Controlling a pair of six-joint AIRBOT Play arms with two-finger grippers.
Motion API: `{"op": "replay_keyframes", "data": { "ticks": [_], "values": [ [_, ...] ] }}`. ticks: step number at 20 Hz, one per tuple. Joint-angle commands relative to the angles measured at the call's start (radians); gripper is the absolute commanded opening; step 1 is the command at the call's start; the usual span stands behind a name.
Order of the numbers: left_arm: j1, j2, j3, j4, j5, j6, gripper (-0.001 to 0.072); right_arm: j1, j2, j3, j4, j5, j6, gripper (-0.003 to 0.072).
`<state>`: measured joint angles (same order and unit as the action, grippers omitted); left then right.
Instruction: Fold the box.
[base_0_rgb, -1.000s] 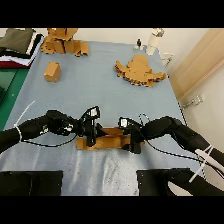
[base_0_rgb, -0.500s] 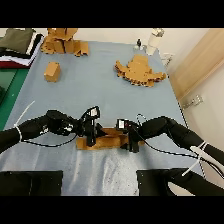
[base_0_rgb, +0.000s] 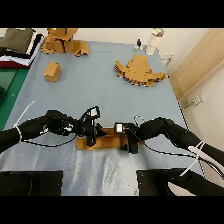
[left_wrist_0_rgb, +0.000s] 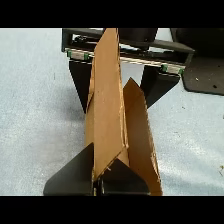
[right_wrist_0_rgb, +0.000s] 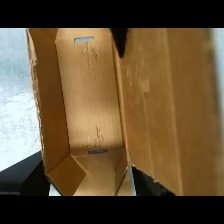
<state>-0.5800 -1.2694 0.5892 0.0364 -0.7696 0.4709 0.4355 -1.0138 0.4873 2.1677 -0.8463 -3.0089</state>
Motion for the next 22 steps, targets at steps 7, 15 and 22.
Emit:
{"op": "replay_keyframes", "data": {
  "ticks": [7, 15, 22],
  "values": [
    [0.0, 0.0, 0.0, 0.0, 0.0, 0.0, 0.0013, 0.014, -0.036, 0.0, -0.013, 0.027, 0.0, 0.057],
    [0.0, 0.0, 0.0, 0.0, 0.0, 0.0, 0.0013, 0.014, -0.038, 0.0, -0.018, 0.028, -0.001, 0.0501],
    [0.0, 0.0, 0.0, 0.0, 0.0, 0.0, 0.0013, 0.016, -0.039, 0.001, -0.014, 0.043, 0.0, 0.05]
  ]
}}
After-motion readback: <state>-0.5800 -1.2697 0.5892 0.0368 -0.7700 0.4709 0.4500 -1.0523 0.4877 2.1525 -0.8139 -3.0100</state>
